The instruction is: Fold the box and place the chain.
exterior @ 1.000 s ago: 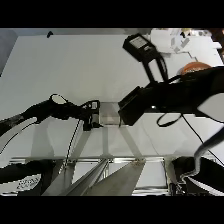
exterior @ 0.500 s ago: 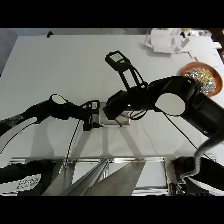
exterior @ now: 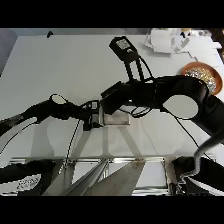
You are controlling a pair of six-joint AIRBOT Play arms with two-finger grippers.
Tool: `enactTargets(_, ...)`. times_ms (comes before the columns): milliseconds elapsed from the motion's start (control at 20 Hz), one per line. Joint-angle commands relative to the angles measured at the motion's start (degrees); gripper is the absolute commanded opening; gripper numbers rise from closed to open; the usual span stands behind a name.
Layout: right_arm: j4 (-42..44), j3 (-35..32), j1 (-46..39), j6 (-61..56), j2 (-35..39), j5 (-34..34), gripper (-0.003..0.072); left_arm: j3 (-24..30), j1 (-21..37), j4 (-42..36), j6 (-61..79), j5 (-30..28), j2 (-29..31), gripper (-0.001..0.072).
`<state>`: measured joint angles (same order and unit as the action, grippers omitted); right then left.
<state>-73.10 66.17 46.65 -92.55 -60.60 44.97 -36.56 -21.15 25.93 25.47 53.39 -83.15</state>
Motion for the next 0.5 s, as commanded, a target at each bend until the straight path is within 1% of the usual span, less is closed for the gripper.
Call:
enactTargets(0,-2.75,0.0,0.0,0.02,0.52,-0.59,0.0019,0.02,-0.02,0.02,0.02,0.0,0.04,0.021)
enactTargets(300,-1.6,0.0,-2.73,0.04,0.66,-0.17,0.0019,0.02,-0.02,0.02,0.02,0.0,0.04,0.021)
enactTargets(450,-1.66,-0.02,-3.5,1.57,0.04,4.98,0.0019,0.02,-0.02,0.02,0.02,0.0,0.04,0.021)
